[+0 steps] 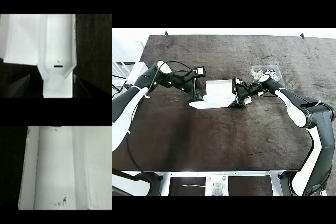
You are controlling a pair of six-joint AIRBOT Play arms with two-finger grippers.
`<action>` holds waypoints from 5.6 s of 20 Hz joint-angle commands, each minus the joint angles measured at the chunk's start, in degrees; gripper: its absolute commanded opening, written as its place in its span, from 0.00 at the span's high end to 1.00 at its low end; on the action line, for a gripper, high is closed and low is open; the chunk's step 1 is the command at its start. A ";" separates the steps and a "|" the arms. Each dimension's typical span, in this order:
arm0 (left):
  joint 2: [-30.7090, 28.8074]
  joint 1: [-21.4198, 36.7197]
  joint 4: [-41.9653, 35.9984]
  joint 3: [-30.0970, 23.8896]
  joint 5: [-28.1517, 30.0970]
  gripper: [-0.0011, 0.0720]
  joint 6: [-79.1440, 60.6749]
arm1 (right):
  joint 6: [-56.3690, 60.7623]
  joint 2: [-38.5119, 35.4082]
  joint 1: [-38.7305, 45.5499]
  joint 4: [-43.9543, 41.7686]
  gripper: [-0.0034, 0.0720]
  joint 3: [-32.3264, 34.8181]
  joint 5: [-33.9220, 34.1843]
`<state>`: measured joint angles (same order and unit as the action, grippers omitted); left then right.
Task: Fold the box and place the chain.
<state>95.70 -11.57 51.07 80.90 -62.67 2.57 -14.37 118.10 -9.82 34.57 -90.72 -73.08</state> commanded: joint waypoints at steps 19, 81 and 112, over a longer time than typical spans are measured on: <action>7.06 -0.17 -2.23 0.39 0.09 0.16 -0.11 | 0.02 0.02 0.02 -0.02 0.16 0.02 0.00; -17.25 12.79 -11.67 -18.80 2.19 0.97 36.35 | 0.02 0.02 0.02 -0.02 0.16 0.02 0.00; 1.31 8.20 -17.44 -21.00 10.38 0.97 62.95 | 0.02 0.02 0.02 -0.02 0.16 0.02 0.00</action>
<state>95.22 -1.06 35.59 59.86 -55.02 66.48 -14.35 118.13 -9.76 34.54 -90.72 -73.06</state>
